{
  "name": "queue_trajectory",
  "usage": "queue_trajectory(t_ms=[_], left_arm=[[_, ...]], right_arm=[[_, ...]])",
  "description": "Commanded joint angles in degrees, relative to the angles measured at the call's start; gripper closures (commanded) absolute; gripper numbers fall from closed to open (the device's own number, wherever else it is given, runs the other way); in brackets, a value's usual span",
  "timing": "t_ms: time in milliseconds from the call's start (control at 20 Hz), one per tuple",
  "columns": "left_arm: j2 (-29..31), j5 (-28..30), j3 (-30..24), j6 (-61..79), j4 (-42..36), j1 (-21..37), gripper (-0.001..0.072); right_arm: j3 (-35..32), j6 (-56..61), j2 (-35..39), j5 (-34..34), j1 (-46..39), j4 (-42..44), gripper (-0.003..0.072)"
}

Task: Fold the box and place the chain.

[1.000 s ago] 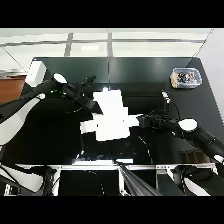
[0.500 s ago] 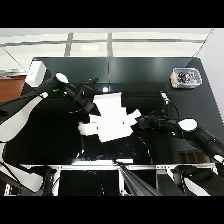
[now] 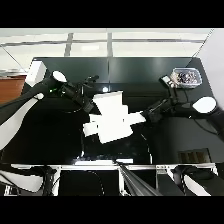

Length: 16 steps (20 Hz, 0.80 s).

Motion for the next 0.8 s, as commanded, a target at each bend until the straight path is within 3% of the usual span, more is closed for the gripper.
queue_trajectory(t_ms=[0,50,200,400,650,750], left_arm=[[8.3,14.7,-8.1,9.3,-1.3,-2.2,0.0686],[9.4,17.4,-9.9,13.6,-1.6,-2.8,0.0686],[9.1,18.1,-10.5,27.6,3.0,-5.0,0.0687],[7.6,26.1,-10.5,28.0,5.7,-8.0,0.0687],[8.0,21.0,-10.5,28.6,5.7,-8.2,0.0687],[8.0,20.1,-10.5,29.0,5.7,-8.2,0.0687]], right_arm=[[5.9,-0.4,0.0,4.6,-1.4,-11.6,-0.0001],[6.0,-0.4,0.0,3.2,-1.4,-11.4,-0.0001],[5.8,0.0,-0.2,-0.2,-1.4,-5.9,-0.0001],[-0.1,-7.1,-0.6,-1.6,1.4,-3.6,-0.0001],[-8.3,-14.0,-0.6,-5.5,9.0,-3.2,-0.0002],[-9.2,-22.9,-0.6,-5.7,12.0,-3.3,-0.0001]])
